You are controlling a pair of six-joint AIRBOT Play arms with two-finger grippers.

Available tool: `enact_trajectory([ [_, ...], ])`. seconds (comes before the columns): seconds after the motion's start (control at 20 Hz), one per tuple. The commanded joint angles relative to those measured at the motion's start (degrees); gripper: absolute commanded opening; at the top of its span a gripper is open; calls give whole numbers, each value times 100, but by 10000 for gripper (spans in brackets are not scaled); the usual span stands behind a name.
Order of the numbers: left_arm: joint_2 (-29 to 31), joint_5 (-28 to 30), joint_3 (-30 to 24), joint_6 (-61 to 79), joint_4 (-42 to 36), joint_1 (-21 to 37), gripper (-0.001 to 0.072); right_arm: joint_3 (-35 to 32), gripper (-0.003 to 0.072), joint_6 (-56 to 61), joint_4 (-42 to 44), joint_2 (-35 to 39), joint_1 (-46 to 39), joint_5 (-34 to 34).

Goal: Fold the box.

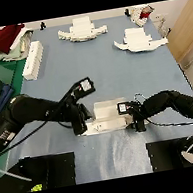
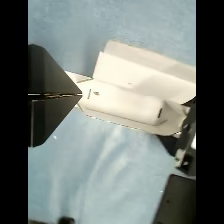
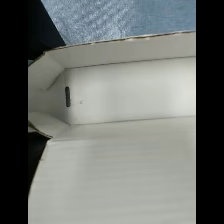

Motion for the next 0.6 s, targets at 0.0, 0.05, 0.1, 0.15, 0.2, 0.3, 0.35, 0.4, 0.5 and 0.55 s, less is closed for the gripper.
enact_trajectory([
  [0.0, 354, 20, -485, 901, 409, -81, 32, -2, 512, 2, 2, -2, 4, 2],
  [0.05, 328, 48, -662, 1226, 136, 98, 327, -2, 512, 2, 2, -2, 4, 2],
  [0.1, 278, 181, -887, 1663, -258, 317, 691, -2, 512, 2, 2, -2, 4, 2],
  [0.15, 212, 278, -1078, 2109, -621, 479, 694, -2, 512, 2, 2, -2, 4, 2],
  [0.2, 122, 378, -1268, 2605, -962, 610, 695, -2, 512, 2, 2, -2, 4, 2],
  [0.3, -111, 601, -1585, 3480, -1478, 688, 694, -2, 512, 2, 2, -2, 4, 2],
  [0.35, -254, 726, -1700, 3797, -1587, 688, 694, -2, 512, 2, 2, -2, 4, 2],
  [0.4, -402, 909, -1799, 4006, -1641, 686, 694, -2, 512, 2, 2, -2, 4, 2],
  [0.5, -656, 1285, -1867, 4177, -1709, 686, 694, -2, 512, 2, 2, -2, 4, 2],
  [0.55, -761, 1432, -1864, 4179, -1799, 686, 694, -2, 512, 2, 2, -2, 4, 2],
])
